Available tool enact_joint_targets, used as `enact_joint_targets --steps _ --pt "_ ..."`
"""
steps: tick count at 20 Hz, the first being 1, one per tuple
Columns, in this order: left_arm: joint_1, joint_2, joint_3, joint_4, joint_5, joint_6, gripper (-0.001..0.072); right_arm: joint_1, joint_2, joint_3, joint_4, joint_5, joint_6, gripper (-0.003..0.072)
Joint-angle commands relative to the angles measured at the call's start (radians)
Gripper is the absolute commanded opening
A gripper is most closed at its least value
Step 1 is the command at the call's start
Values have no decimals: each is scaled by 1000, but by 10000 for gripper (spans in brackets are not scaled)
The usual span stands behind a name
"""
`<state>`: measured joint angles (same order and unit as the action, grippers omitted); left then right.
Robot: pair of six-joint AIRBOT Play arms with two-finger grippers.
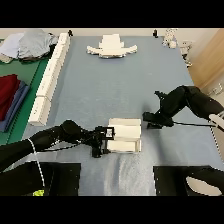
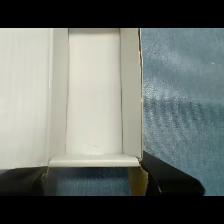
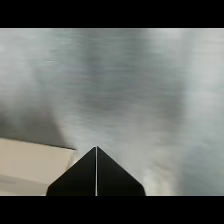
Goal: Fold the box.
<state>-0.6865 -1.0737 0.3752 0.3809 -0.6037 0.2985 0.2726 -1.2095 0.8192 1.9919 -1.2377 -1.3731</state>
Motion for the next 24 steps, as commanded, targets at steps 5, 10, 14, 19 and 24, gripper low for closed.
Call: enact_joint_targets --steps 5,10,14,19,24 --pt "0 0 1 0 1 0 407 -127 -241 105 505 -211 -547 0" --pt "0 0 1 0 1 0 407 -88 -219 111 506 -438 -689 0" --pt "0 0 1 0 1 0 407 8 -127 101 404 -330 -740 1" --pt "0 0 1 0 1 0 408 208 102 -21 255 58 -801 0" --pt "0 0 1 0 1 0 408 375 355 -225 248 398 -833 0"
